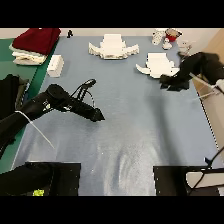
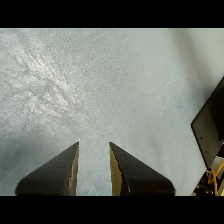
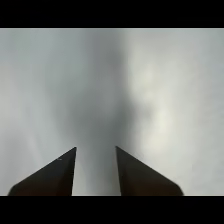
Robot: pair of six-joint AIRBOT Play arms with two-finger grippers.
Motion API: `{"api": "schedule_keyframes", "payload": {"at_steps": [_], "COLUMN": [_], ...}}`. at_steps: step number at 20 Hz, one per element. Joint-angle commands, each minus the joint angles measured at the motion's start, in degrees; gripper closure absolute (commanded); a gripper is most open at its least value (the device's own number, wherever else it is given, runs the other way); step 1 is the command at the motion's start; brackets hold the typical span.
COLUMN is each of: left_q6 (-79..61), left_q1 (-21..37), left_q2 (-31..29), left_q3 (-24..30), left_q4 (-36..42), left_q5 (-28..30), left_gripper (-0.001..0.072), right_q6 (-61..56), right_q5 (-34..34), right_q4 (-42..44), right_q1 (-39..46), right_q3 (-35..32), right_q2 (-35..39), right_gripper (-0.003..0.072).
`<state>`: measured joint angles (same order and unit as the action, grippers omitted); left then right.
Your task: Fold the box.
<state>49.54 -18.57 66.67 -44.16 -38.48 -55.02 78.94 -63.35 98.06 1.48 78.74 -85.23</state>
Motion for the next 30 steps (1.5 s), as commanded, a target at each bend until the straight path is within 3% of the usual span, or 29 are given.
{"api": "schedule_keyframes", "payload": {"at_steps": [1,5,12,15,17,20,21,22,23,27,30], "left_q6": [0.0,-0.02,-0.02,-0.02,-0.02,0.0,-0.02,-0.02,-0.02,-0.02,-0.02], "left_q1": [-0.04,-0.04,-0.04,-0.04,-0.04,-0.04,-0.04,-0.04,-0.04,-0.04,-0.04], "left_q2": [-0.02,-0.02,-0.04,-0.02,-0.04,-0.04,-0.04,-0.02,-0.04,-0.04,-0.04], "left_q3": [0.0,0.0,0.0,0.0,0.0,0.0,0.0,0.0,0.0,0.0,0.0], "left_q4": [-0.02,0.0,0.0,0.0,-0.02,-0.02,-0.02,-0.02,-0.02,-0.02,-0.02], "left_q5": [0.0,-0.02,-0.02,0.0,0.0,0.0,0.0,-0.02,0.0,0.0,0.0], "left_gripper": [0.042,0.042,0.042,0.042,0.042,0.042,0.042,0.042,0.042,0.042,0.042], "right_q6": [3.28,8.0,10.32,11.13,11.8,12.24,12.63,12.63,12.63,14.64,18.01], "right_q5": [-0.15,0.04,-1.01,0.13,0.24,-2.16,-3.06,-3.63,-4.0,-7.48,-10.08], "right_q4": [5.14,17.9,29.73,30.67,30.69,30.77,30.8,30.8,30.8,30.84,31.28], "right_q1": [15.04,22.88,21.59,20.17,20.04,20.06,20.06,20.0,20.0,19.85,19.82], "right_q3": [15.23,24.3,40.02,40.09,40.09,40.09,40.09,40.09,40.09,38.71,32.79], "right_q2": [-11.32,-21.38,-37.48,-39.12,-39.23,-39.21,-39.19,-39.06,-38.8,-35.23,-30.27], "right_gripper": [0.0282,0.0282,0.0283,0.0286,0.0408,0.0431,0.0577,0.0662,0.0685,0.0687,0.0687]}}
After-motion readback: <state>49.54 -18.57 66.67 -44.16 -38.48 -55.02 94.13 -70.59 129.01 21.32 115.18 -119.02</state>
